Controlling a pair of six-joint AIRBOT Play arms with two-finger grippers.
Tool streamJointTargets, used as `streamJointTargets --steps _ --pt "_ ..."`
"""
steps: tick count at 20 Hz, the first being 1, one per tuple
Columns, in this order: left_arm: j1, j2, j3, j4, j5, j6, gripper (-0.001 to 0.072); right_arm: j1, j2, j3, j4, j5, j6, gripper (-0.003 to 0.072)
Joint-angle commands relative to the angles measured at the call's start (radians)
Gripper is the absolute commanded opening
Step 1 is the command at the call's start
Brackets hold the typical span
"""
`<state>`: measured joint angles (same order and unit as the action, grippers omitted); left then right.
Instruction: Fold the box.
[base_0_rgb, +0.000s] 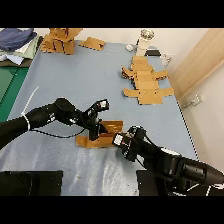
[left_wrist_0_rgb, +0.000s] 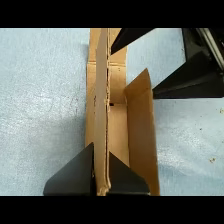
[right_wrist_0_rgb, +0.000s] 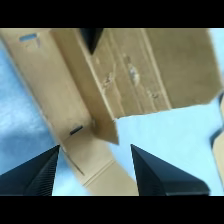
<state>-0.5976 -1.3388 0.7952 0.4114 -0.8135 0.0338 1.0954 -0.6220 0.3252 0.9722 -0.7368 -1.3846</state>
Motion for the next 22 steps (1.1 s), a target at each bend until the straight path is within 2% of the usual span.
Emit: streamJointTargets --steps 1,3,5,7,10,12,15,18,22 --pt "-0.001 0.0 0.0 0.0 0.0 0.0 0.001 -0.137 0.037 -0.046 0.101 0.197 -0.172 0.0713" --pt "-0.001 0.0 0.0 0.0 0.0 0.0 0.0009 -0.255 0.016 -0.046 0.332 0.288 -0.43 0.0713" --pt "-0.001 0.0 0.0 0.0 0.0 0.0 0.001 -0.373 -0.003 -0.038 0.684 0.301 -0.81 0.0713" --pt "-0.001 0.0 0.0 0.0 0.0 0.0 0.0009 -0.49 -0.023 -0.001 1.015 0.202 -1.201 0.0713" --pt "-0.001 0.0 0.0 0.0 0.0 0.0 0.0009 -0.663 -0.105 0.087 1.227 -0.035 -1.495 0.0713" --pt "-0.001 0.0 0.0 0.0 0.0 0.0 0.0009 -0.74 -0.2 0.147 1.302 -0.172 -1.622 0.0713" --pt "-0.001 0.0 0.0 0.0 0.0 0.0 0.0009 -0.771 -0.356 0.234 1.289 -0.292 -1.627 0.0713" --pt "-0.001 0.0 0.0 0.0 0.0 0.0 0.001 -0.769 -0.435 0.276 1.288 -0.291 -1.627 0.0712" --pt "-0.001 0.0 0.0 0.0 0.0 0.0 0.0009 -0.77 -0.443 0.276 1.239 -0.297 -1.624 0.0708"
